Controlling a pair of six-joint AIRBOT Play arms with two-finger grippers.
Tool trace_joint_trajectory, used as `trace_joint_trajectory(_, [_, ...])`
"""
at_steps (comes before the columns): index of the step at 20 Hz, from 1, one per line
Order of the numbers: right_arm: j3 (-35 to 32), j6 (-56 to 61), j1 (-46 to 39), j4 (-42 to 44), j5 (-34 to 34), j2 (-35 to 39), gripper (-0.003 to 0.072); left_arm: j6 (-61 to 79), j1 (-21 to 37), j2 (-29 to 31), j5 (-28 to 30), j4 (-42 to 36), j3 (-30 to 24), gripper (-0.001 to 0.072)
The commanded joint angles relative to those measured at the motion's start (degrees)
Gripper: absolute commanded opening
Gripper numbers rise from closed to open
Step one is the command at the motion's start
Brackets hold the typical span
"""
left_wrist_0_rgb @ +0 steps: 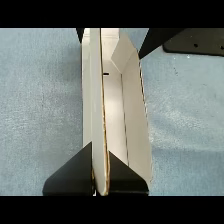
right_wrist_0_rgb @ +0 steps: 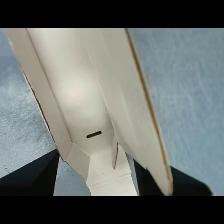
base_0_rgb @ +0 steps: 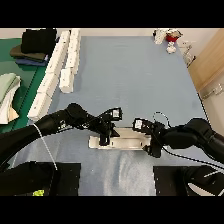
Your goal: Fold the box.
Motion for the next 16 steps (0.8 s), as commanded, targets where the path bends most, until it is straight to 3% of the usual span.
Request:
trace_joint_trajectory(1, [-3.3, -27.8, -9.8, 18.8, 1.0, 0.0, 0.0720, 0.0, 0.0, 0.1, 0.0, 0.0, 0.0, 0.0012])
trace_joint_trajectory(5, [-4.9, -31.0, -13.8, 20.2, 0.8, -1.5, 0.0720, 0.0, 0.0, 0.1, 0.0, 0.0, 0.0, 0.0012])
trace_joint_trajectory(16, [-4.8, -30.9, -13.9, 19.7, -0.3, -1.9, 0.0716, 0.0, 0.0, 0.1, 0.0, 0.0, 0.0, 0.0012])
